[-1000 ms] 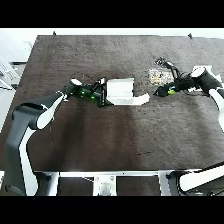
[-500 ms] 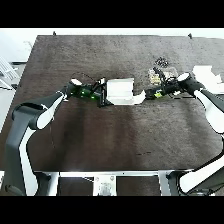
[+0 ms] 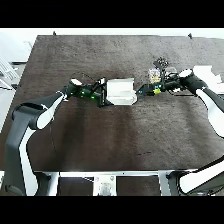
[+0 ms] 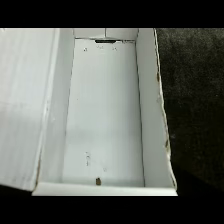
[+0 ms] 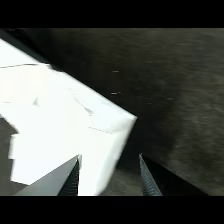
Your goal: Fold the box and place the chain.
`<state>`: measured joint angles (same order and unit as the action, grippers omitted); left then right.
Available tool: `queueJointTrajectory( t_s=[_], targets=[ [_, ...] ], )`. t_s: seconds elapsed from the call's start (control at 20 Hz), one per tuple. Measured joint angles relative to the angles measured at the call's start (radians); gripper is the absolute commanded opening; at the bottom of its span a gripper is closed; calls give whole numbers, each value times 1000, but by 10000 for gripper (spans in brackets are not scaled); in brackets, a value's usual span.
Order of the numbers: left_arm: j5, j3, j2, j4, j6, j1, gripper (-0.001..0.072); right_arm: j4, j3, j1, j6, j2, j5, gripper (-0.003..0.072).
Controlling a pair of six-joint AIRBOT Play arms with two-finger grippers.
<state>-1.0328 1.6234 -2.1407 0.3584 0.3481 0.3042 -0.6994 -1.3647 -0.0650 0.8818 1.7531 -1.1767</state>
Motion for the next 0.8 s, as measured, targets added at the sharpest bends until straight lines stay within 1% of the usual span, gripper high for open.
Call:
queueJointTrajectory(
  t_s=[0.25,0.3,0.35,0.8],
  targets=[
    [0,0,0,0,0,0,275,13,0,29,2,-6,-16,445],
    [-1,0,0,0,0,0,275,13,0,36,2,-6,-16,512],
    [-1,0,0,0,0,0,275,13,0,41,2,-6,-19,537],
    [-3,0,0,0,0,0,276,-10,0,73,41,-7,-20,537]
  ],
)
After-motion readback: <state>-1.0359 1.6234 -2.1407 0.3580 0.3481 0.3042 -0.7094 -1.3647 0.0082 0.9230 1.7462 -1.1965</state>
